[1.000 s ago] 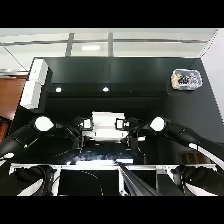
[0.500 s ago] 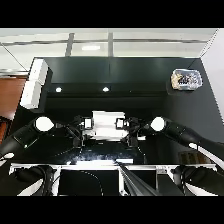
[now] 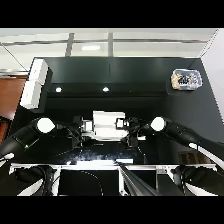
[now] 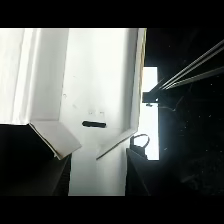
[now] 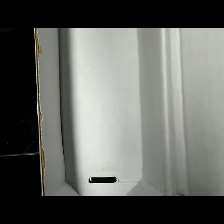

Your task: Fold the box and place the chain.

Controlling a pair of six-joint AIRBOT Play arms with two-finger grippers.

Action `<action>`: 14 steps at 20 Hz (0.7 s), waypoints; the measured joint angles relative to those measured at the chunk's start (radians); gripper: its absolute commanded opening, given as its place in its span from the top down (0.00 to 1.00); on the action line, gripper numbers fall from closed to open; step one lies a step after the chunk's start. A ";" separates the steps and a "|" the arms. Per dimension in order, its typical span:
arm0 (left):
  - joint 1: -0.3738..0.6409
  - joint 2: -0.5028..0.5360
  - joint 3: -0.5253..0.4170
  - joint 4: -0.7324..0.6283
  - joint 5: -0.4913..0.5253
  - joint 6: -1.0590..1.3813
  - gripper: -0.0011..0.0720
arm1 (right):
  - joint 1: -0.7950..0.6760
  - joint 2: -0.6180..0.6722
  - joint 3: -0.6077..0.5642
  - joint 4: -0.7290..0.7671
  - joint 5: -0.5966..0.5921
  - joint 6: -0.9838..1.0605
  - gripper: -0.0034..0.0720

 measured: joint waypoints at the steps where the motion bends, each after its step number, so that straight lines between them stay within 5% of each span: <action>1: -0.001 0.000 0.000 0.005 0.007 0.000 0.41 | 0.000 0.000 0.000 0.000 0.000 0.000 0.41; 6: -0.004 -0.008 0.000 -0.038 0.023 0.000 0.42 | 0.000 0.000 0.000 0.000 0.001 0.000 0.41; 11: -0.006 -0.030 0.000 -0.103 0.029 0.000 0.63 | 0.000 0.000 0.000 0.000 0.001 0.000 0.41; 14: -0.011 -0.035 0.000 -0.119 0.030 0.001 0.63 | 0.000 0.000 0.000 0.000 0.001 0.000 0.41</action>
